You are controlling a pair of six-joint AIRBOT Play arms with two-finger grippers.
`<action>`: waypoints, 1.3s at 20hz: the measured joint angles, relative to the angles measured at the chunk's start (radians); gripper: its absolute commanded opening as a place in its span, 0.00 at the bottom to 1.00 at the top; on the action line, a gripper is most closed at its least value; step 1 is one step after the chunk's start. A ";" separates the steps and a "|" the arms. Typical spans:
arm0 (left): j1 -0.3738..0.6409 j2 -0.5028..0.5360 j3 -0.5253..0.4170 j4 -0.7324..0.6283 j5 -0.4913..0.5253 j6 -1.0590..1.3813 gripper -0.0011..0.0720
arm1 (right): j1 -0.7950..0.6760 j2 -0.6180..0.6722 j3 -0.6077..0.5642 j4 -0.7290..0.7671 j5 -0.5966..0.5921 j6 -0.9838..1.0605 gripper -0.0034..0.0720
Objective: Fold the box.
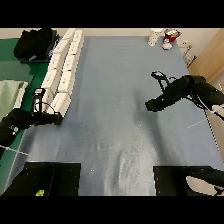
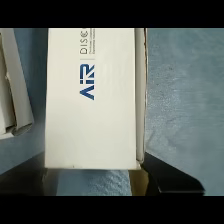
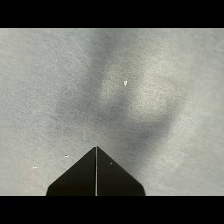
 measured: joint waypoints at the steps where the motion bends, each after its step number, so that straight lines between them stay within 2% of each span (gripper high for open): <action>1: 0.000 -0.015 0.000 -0.004 0.018 0.001 0.59 | 0.000 0.000 0.000 0.000 0.000 0.000 0.05; 7: 0.001 -0.079 0.000 -0.013 0.088 0.017 0.59 | 0.000 0.000 0.000 0.000 0.000 0.000 0.05; 19: 0.001 -0.101 0.000 -0.018 0.101 0.045 0.60 | 0.000 0.000 0.000 0.000 0.000 0.000 0.05; 21: 0.001 -0.101 0.000 -0.018 0.098 0.045 0.97 | 0.000 0.000 0.000 0.000 0.000 0.000 0.05; 26: 0.002 -0.094 0.007 -0.016 0.058 0.042 0.97 | 0.000 0.000 0.000 0.000 0.000 0.000 0.05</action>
